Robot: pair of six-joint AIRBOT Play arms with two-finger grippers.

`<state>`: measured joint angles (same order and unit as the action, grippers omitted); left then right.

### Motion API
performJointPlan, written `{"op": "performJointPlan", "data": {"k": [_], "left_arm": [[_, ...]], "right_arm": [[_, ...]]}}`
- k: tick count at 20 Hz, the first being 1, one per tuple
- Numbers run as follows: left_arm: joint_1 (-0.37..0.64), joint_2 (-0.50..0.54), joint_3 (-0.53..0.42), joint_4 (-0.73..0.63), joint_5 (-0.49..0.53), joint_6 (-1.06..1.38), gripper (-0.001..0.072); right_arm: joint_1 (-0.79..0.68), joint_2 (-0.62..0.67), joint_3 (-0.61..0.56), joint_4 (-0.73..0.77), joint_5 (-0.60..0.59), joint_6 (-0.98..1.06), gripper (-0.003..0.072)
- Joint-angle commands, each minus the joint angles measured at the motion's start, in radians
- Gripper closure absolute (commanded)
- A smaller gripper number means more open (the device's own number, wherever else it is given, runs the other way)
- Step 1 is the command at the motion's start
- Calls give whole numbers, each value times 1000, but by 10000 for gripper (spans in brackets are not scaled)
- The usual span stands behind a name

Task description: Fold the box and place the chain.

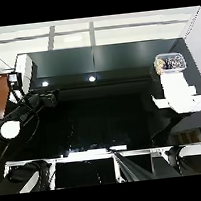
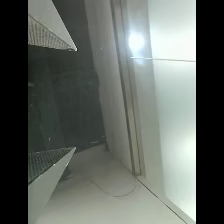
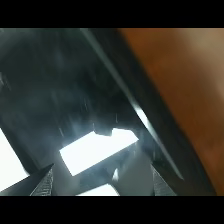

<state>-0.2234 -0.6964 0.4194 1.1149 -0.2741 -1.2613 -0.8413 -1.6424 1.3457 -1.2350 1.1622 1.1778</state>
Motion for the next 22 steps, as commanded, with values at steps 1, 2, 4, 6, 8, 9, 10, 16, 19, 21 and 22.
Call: {"op": "performJointPlan", "data": {"k": [1,2,4,6,8,9,10,16,19,21,22], "left_arm": [[-1,-1,0,-2,-3,-3,3],[-1,-1,0,-2,-4,-3,2],[-1,-1,0,-2,-23,-3,2],[-1,-1,0,-2,-53,-3,3],[-1,-1,0,-2,-77,-3,2],[-1,-1,0,-2,-79,-3,2],[-1,-1,0,-2,-77,-3,3],[-1,-1,0,-2,-77,-3,3],[-1,-1,0,-2,-78,-3,3],[-1,-3,0,-2,-78,-3,3],[-1,-7,0,-2,-77,-2,3]], "right_arm": [[-13,-46,21,-30,130,-147,-23],[-13,-46,21,-48,138,-147,-23],[-16,-46,21,-82,170,-147,-22],[-32,-46,21,-80,205,-146,-10],[-44,-44,21,-69,220,-145,214],[-48,-42,19,-49,225,-147,247],[-48,-35,12,-24,235,-167,498],[-46,55,-105,184,264,-323,671],[-44,104,-192,399,314,-389,671],[-28,154,-272,500,338,-436,671],[-14,187,-318,529,338,-459,671]]}}
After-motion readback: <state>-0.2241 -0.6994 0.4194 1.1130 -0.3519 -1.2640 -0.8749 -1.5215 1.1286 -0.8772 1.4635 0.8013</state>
